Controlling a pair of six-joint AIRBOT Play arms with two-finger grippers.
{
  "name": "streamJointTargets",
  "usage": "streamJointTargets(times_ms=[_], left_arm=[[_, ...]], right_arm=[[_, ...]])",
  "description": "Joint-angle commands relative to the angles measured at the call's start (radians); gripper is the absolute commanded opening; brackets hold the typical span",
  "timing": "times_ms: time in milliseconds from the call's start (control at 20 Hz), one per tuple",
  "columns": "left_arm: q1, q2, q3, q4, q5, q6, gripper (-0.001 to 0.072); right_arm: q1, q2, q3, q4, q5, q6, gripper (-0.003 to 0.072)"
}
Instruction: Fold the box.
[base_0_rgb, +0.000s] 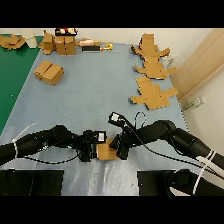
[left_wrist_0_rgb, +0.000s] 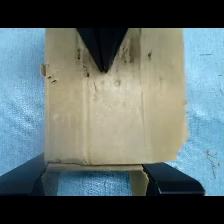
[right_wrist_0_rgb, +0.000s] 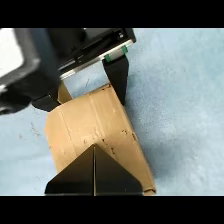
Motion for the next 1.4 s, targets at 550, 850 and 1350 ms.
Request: streamJointTargets(times_ms=[550, 850, 1350], left_arm=[[0.000, 0.000, 0.000, 0.000, 0.000, 0.000, 0.0362], [0.000, 0.000, 0.000, 0.000, 0.000, 0.000, 0.0362], [0.000, 0.000, 0.000, 0.000, 0.000, 0.000, 0.0362]], right_arm=[[0.209, 0.168, -0.037, -0.418, 0.103, 0.062, 0.0253], [0.297, 0.168, -0.043, -0.457, 0.121, 0.062, 0.0475], [0.335, 0.166, -0.054, -0.522, 0.164, 0.063, 0.0480]])
